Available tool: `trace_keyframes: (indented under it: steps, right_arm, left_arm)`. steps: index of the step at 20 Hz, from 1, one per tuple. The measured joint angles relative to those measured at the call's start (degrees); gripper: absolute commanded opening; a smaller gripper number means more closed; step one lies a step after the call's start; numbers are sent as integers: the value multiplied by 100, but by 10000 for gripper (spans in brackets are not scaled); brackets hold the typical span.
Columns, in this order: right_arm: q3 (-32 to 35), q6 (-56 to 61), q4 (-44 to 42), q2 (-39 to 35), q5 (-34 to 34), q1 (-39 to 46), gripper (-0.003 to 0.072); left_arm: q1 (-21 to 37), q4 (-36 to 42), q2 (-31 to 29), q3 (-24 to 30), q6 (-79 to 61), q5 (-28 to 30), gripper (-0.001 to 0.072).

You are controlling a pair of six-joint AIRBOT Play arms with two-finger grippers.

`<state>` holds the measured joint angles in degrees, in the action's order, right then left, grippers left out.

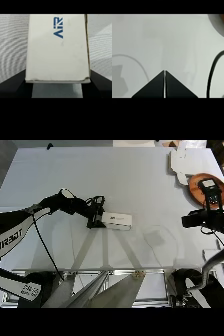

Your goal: Fold the box and place the chain.

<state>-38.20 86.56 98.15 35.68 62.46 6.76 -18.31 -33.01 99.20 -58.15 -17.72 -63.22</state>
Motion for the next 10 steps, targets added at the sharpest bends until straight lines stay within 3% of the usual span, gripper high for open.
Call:
trace_keyframes:
  steps: [3,4,5,10]
  right_arm:
    - [0,107,181,-9,68,256,14]
    - [0,133,219,-11,72,304,14]
    - [0,157,234,-13,74,334,14]
    - [0,192,232,-13,-9,404,14]
  left_arm:
    - [0,0,0,0,0,0,356]
    - [0,0,0,0,0,0,233]
    - [0,0,0,0,0,4,36]
    - [-4,-4,-39,2,0,151,4]
